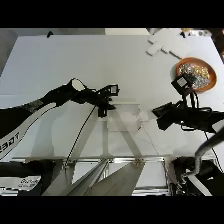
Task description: Fold the box and place the chain.
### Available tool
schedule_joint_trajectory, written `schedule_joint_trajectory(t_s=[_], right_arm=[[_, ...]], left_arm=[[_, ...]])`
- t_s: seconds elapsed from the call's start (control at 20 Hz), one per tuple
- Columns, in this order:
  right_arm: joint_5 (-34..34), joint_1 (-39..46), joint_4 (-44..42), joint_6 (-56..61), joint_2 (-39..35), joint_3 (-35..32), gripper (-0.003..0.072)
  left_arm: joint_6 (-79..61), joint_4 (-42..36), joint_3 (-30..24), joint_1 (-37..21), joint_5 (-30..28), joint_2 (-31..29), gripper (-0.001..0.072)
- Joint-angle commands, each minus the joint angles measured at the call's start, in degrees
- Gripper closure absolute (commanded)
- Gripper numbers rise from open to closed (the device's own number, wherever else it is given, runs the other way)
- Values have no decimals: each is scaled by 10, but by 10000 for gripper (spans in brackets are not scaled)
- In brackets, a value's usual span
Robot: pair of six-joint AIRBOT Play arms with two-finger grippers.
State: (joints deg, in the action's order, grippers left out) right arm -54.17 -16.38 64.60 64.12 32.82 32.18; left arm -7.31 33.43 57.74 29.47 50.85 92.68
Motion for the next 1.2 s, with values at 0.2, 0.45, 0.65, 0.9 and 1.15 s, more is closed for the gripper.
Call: schedule_joint_trajectory(t_s=[0.2,0.45,0.65,0.9,1.15], right_arm=[[-1,-52,-97,-369,113,-57,668],[73,-143,-48,-451,189,-57,5],[107,-152,-28,-451,189,-58,-9],[235,-195,7,-451,189,-103,-12],[282,-225,14,-429,189,-126,-3]], left_arm=[[0,0,0,0,0,0,699],[0,0,0,0,0,0,699],[0,0,0,0,0,0,699],[0,0,1,0,0,0,699],[0,0,0,0,0,0,699]])
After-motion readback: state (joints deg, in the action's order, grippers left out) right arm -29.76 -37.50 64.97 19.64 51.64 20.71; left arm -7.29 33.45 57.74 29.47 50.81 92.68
